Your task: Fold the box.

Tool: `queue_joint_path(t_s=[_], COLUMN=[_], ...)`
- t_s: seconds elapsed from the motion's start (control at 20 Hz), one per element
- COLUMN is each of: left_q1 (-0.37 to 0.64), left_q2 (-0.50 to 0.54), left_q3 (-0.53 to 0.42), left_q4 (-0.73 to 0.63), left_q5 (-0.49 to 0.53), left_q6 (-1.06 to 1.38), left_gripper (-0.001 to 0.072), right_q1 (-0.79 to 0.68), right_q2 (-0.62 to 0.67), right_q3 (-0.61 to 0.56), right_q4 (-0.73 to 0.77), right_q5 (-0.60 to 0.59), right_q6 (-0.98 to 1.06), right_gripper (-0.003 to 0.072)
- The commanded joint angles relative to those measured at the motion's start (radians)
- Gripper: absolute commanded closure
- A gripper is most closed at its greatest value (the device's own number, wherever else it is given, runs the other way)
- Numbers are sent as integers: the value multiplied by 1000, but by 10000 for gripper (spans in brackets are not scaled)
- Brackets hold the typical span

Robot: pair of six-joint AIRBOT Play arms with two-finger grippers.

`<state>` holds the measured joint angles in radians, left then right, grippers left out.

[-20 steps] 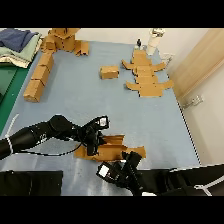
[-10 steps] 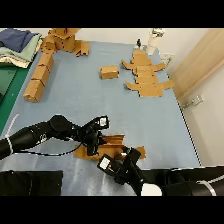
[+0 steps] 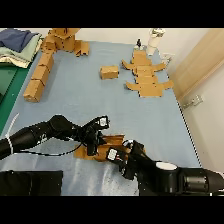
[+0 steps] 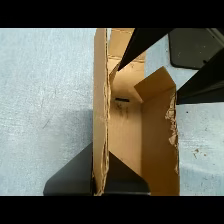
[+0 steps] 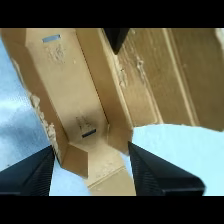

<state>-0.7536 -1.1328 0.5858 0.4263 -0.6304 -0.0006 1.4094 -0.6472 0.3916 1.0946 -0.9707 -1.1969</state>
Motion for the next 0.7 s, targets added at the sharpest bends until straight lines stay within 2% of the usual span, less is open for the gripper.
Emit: queue_joint_path(t_s=[0.0, 0.35, 0.45, 0.5, 0.65], left_q1=[-1, -1, -1, -1, -1], left_q2=[0, 0, 0, 0, 0], left_q3=[0, 0, 0, 0, 0], left_q4=[0, 0, 0, 0, 0], left_q5=[0, 0, 0, 0, 0], left_q6=[0, 0, 0, 0, 0], left_gripper=[697, 697, 697, 697, 698], right_q1=[-94, -152, -204, -244, -423], right_q2=[74, 81, 81, 81, 81], right_q3=[-44, -46, -61, -68, -79], right_q4=[59, 57, 76, 131, 417], right_q5=[105, 112, 166, 199, 257], right_q6=[-159, -227, -289, -360, -702], right_gripper=[-33, -32, -32, -32, -32])
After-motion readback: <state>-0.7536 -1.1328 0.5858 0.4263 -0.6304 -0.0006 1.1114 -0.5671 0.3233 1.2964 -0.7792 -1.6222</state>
